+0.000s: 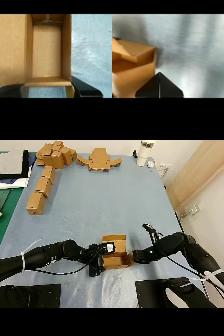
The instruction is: Fold the box.
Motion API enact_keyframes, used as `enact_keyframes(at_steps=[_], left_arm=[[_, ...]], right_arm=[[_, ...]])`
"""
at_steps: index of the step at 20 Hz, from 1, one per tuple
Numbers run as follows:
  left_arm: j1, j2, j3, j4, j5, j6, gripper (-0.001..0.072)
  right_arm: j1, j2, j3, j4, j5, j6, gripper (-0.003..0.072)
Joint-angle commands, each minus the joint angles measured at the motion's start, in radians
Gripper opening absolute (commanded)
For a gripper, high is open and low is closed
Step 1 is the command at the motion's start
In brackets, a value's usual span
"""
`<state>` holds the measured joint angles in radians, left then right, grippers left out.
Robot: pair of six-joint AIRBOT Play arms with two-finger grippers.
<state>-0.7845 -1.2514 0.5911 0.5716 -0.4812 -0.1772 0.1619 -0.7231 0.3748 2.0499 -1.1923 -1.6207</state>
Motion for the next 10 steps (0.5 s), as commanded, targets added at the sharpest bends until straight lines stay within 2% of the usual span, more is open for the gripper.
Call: enact_keyframes(at_steps=[1, 6, 10], left_arm=[[0.000, 0.000, 0.000, 0.001, 0.000, 0.001, 0.0403], [0.000, 0.000, 0.000, 0.001, 0.000, 0.001, 0.0402], [0.000, 0.000, 0.000, 0.001, 0.000, 0.001, 0.0403]], right_arm=[[0.000, 0.016, 0.000, -0.011, -0.013, 0.000, 0.0001], [0.000, 0.016, 0.005, -0.002, -0.013, -0.022, 0.0004], [0.001, 0.016, 0.057, 0.006, -0.013, -0.022, 0.0027]])
